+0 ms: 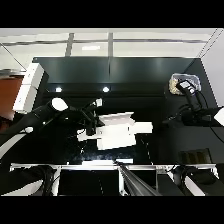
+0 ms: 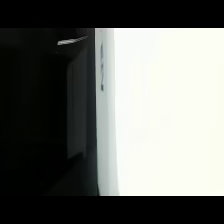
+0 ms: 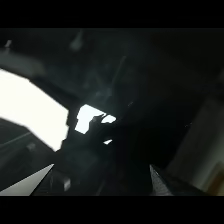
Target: Fold the box and place the chain.
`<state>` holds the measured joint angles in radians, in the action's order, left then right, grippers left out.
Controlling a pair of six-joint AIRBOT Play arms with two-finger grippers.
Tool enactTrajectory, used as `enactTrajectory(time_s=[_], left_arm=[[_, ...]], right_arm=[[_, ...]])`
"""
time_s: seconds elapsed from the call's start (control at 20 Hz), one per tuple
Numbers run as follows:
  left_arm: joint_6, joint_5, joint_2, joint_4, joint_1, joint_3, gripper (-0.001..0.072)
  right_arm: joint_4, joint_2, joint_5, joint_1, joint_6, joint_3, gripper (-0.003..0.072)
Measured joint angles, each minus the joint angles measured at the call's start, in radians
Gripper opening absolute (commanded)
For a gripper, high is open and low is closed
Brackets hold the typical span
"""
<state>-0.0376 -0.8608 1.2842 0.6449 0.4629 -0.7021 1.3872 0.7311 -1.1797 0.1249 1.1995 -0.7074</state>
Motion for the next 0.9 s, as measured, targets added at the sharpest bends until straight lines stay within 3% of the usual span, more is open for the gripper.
enactTrajectory(time_s=[0.35, 0.7, 0.9], left_arm=[[0.051, 0.091, -0.016, 0.002, 0.028, 0.100, 0.0029], [0.087, 0.117, -0.012, 0.026, 0.031, 0.115, 0.0030], [0.142, 0.091, -0.008, 0.051, 0.032, 0.100, 0.0031]], right_arm=[[-0.022, -0.001, 0.092, -0.005, -0.135, -0.007, 0.0688], [-0.128, 0.001, 0.192, -0.006, -0.205, -0.008, 0.0688], [-0.258, 0.006, 0.210, -0.006, -0.399, 0.046, 0.0687]])
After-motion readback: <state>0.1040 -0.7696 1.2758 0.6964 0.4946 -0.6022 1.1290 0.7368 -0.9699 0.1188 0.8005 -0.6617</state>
